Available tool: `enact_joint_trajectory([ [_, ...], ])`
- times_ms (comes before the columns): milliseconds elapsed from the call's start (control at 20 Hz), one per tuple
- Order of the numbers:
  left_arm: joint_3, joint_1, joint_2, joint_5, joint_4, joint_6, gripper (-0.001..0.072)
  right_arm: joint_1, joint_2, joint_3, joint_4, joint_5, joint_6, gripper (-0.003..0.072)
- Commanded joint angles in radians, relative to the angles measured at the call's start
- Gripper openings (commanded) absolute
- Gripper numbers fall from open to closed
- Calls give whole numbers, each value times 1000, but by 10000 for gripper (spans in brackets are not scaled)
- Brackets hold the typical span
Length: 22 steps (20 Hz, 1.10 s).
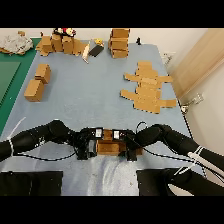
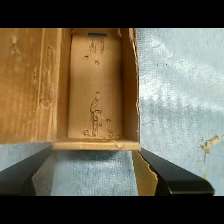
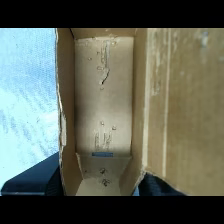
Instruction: Fold the box.
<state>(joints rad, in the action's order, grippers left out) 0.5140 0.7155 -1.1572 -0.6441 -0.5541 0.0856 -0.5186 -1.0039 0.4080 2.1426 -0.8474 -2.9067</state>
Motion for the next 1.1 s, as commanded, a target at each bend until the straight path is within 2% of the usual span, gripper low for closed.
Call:
enact_joint_trajectory([
  [0,3,15,-14,18,23,1,698,0,0,0,0,0,0,497],
  [900,23,64,-55,50,46,3,695,0,0,0,0,0,0,497],
  [950,23,64,-55,51,46,3,649,0,0,0,0,0,0,497],
  [1000,23,64,-55,51,45,4,519,0,0,0,0,0,0,497],
  [1050,23,64,-55,51,45,4,470,0,0,0,0,0,0,497],
])
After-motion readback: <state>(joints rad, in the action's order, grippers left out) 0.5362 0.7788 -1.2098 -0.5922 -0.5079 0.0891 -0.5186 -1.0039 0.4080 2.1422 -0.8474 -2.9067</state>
